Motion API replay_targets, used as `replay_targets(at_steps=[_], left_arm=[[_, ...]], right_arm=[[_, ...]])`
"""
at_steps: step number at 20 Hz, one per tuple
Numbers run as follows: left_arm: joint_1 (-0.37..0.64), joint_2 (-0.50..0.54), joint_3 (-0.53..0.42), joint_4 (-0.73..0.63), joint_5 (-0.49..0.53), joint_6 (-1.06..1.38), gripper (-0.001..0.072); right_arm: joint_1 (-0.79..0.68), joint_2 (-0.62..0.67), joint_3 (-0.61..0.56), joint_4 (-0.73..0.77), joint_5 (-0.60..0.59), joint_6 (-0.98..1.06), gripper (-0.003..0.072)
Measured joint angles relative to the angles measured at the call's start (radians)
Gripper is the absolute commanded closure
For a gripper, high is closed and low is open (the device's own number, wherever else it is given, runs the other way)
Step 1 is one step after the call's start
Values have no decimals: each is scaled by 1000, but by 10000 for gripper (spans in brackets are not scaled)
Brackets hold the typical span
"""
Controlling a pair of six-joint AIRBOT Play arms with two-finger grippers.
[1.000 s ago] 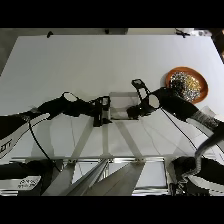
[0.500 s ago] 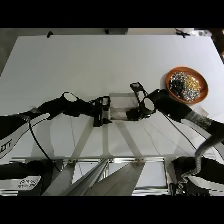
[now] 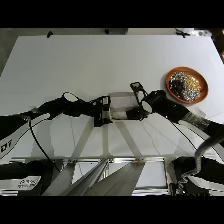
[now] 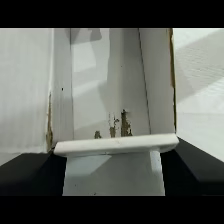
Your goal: Fold the box and place the chain.
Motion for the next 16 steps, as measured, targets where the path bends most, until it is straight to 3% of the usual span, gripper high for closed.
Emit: replay_targets(at_steps=[1, 2, 3, 4, 6, 8, 9, 10, 12, 16], left_arm=[[0, 0, 0, 0, 0, 1, 439], [0, 0, 0, 1, 0, 2, 439], [0, 0, 0, 4, 0, 6, 439], [1, 1, 0, 11, -2, 10, 439], [1, 1, 0, 9, -3, 8, 438], [1, 1, 0, 7, -2, 7, 439], [1, 1, 0, 6, -2, 5, 439], [1, 1, 0, 6, -2, 5, 439], [1, 1, 0, 5, -2, 4, 439], [1, 1, 0, 4, -2, 2, 439]], right_arm=[[0, 0, 0, 2, 0, 2, 669], [0, 0, 0, 4, 0, 3, 590], [0, 0, 0, 7, -2, -1, 426], [0, 0, 0, 8, -1, -2, 344], [0, 0, -1, 28, -19, 2, 356], [1, 0, 0, 48, -33, 6, 488], [1, 0, 0, 55, -37, 6, 536], [1, -1, -1, 56, -38, 7, 538], [1, -5, -1, 59, -43, 18, 649], [0, -27, 1, 85, -42, 36, 673]])
